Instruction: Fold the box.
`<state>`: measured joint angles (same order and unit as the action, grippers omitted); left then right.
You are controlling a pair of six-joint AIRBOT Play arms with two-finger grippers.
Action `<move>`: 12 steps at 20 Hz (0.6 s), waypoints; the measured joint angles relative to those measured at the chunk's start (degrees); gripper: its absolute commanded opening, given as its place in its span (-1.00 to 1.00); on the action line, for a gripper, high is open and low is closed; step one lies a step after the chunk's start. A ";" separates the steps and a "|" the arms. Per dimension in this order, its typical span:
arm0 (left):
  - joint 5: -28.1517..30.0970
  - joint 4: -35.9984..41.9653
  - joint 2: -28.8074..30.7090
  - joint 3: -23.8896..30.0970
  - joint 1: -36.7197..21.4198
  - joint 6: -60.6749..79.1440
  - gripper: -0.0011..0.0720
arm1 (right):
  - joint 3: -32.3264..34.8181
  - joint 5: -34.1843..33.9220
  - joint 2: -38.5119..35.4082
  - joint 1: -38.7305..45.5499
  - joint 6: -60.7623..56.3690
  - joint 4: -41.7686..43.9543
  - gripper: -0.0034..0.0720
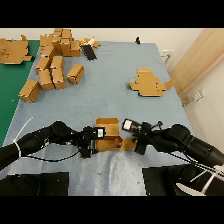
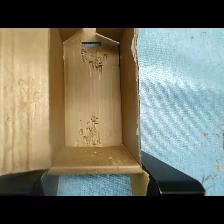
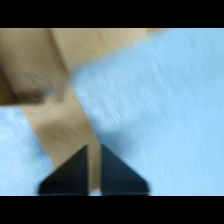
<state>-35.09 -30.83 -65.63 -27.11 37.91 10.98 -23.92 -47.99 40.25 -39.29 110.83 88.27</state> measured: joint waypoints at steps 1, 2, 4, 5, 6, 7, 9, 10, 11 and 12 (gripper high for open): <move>0.02 0.00 0.00 0.00 0.00 0.00 0.22 | -0.24 -3.06 -1.66 0.02 -8.00 -4.28 -0.90; 0.00 0.00 0.00 0.00 0.00 0.00 0.22 | -0.44 -6.27 -3.28 0.07 -16.09 -8.57 -0.91; 0.02 -0.02 0.00 0.00 0.00 0.02 0.22 | -0.57 -11.43 -5.46 1.09 -28.68 -13.33 -0.91; 0.02 -0.02 0.00 0.00 0.00 0.04 0.23 | -0.50 -12.90 -6.03 2.25 -32.96 -13.88 -0.91; 0.00 -0.02 0.00 0.00 0.00 0.07 0.23 | -0.24 -14.08 -6.34 3.85 -36.26 -13.44 -0.91; 0.00 -0.02 0.00 0.00 0.00 0.09 0.22 | 0.13 -14.19 -6.45 5.99 -38.86 -12.04 -0.91; 0.00 -0.02 0.00 0.00 0.00 0.11 0.22 | 1.44 -13.07 -6.01 10.60 -40.92 -7.30 -0.91; 0.00 -0.02 0.00 0.00 0.00 0.13 0.22 | 2.19 -11.45 -5.44 12.87 -40.83 -3.96 -0.91; 0.00 -0.02 0.00 0.00 0.00 0.11 0.22 | 2.89 -10.10 -4.66 14.75 -40.13 -0.57 -0.91; 0.00 -0.02 0.00 0.00 0.00 0.11 0.23 | 3.48 -8.57 -3.69 16.17 -38.93 3.04 -0.91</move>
